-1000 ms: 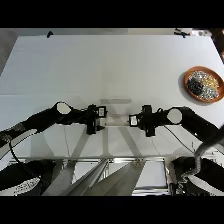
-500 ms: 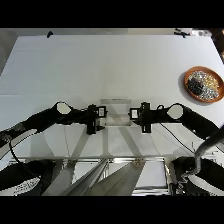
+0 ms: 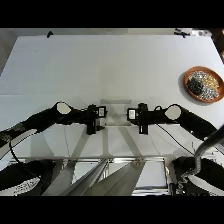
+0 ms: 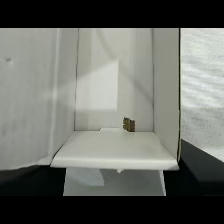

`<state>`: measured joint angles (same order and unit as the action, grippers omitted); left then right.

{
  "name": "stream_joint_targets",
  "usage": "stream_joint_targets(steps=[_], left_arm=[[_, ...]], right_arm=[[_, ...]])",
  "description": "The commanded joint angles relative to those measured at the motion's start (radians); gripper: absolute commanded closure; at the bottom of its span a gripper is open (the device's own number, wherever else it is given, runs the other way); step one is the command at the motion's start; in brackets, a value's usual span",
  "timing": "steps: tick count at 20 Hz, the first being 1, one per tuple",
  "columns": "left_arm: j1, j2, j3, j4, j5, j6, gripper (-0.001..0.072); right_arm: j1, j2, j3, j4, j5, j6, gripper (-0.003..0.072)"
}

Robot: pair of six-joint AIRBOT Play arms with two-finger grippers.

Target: Fold the box and place the chain.

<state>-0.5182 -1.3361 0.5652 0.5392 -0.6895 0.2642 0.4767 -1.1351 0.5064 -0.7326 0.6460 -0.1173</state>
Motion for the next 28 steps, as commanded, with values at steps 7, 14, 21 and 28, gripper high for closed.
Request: stream_joint_targets(steps=[7,14,21,28], left_arm=[[-0.001,-0.001,0.0,0.0,0.001,0.001,0.0437],[-0.001,-0.001,0.0,0.0,0.001,0.001,0.0437],[-0.001,-0.001,0.0,0.0,0.001,0.001,0.0437],[-0.001,-0.001,0.0,0.0,0.001,0.001,0.0437]], right_arm=[[0.047,-0.058,-0.001,0.079,-0.072,0.0,0.0557],[0.055,-0.058,-0.001,0.116,-0.087,-0.054,0.0382],[0.062,-0.058,-0.001,0.116,-0.087,-0.053,0.0289],[-0.016,0.04,-0.001,-0.044,-0.003,0.087,0.0464]])
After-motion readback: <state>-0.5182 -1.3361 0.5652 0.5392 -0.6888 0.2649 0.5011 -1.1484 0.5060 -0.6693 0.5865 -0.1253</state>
